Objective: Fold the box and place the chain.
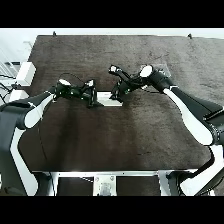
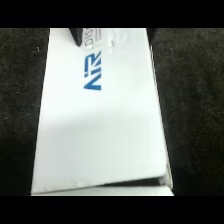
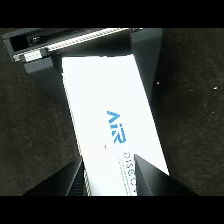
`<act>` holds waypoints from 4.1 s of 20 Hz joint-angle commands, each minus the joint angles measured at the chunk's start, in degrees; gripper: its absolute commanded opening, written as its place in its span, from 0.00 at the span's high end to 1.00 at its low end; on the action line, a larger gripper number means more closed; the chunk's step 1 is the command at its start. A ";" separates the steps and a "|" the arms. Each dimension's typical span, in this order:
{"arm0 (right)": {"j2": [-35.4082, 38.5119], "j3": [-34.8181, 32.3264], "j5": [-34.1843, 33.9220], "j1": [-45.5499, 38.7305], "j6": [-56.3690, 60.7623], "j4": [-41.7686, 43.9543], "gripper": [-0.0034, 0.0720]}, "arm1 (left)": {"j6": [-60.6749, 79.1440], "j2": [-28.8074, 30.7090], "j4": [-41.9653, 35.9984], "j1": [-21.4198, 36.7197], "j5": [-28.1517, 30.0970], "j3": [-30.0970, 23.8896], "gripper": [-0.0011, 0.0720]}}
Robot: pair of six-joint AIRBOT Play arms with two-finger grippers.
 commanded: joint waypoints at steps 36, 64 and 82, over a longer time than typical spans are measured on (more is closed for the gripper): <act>28.79 -9.88 -4.31 -5.22 8.98 9.60 0.95 | 0.00 0.02 -0.11 -0.04 0.07 -0.02 0.51; 56.17 -49.33 -25.40 -13.62 17.99 5.66 0.95 | -49.46 14.16 0.24 26.73 45.59 -4.50 0.96; 56.19 -49.33 -25.38 -13.62 17.99 9.73 0.94 | -51.25 10.69 2.08 27.06 44.04 -5.05 0.39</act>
